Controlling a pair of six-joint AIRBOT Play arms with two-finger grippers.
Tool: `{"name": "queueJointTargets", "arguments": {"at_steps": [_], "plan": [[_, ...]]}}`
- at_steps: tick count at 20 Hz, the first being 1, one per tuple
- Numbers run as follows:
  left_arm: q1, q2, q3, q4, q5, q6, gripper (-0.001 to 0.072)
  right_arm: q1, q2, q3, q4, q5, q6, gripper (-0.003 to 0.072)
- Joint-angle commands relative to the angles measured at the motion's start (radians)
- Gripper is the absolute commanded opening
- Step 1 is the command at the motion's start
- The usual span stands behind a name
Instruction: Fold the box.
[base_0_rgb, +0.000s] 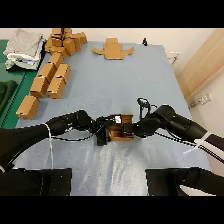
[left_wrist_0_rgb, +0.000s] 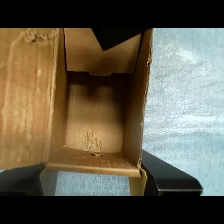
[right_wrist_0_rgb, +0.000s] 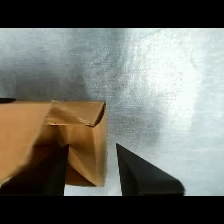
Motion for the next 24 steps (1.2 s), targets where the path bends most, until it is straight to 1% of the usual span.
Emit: {"name": "queueJointTargets", "arguments": {"at_steps": [1,4,10,11,14,15,16,17,18,20,24], "plan": [[0.001,0.001,0.000,0.000,0.000,0.000,0.0479,0.065,-0.061,0.080,-0.113,-0.092,0.136,0.0456],[0.001,0.001,0.000,0.000,0.000,0.000,0.0479,0.071,-0.117,0.133,-0.143,-0.153,0.147,0.0457],[0.001,0.001,0.000,0.000,0.000,0.000,0.0479,0.092,-0.180,0.141,-0.150,-0.159,0.182,0.0453],[0.001,0.001,0.000,0.000,0.000,0.000,0.0480,0.092,-0.186,0.141,-0.151,-0.159,0.182,0.0417],[0.001,0.001,0.000,0.000,0.000,0.000,0.0479,0.092,-0.193,0.141,-0.177,-0.159,0.193,0.0406],[0.001,0.001,0.000,0.000,0.000,0.000,0.0479,0.092,-0.193,0.141,-0.182,-0.159,0.192,0.0303],[0.001,0.001,0.000,0.000,0.000,0.000,0.0479,0.092,-0.193,0.141,-0.189,-0.159,0.192,0.0267],[0.001,0.001,0.000,0.000,0.000,0.000,0.0479,0.092,-0.193,0.141,-0.190,-0.159,0.191,0.0190],[0.001,0.001,0.000,0.000,0.000,0.000,0.0479,0.092,-0.193,0.141,-0.190,-0.159,0.187,0.0084],[0.001,0.001,0.000,0.000,0.000,0.000,0.0479,0.092,-0.193,0.141,-0.190,-0.158,0.171,0.0003],[0.001,0.001,0.000,0.000,0.000,0.000,0.0480,0.092,-0.193,0.141,-0.206,-0.158,0.169,0.0003]]}}
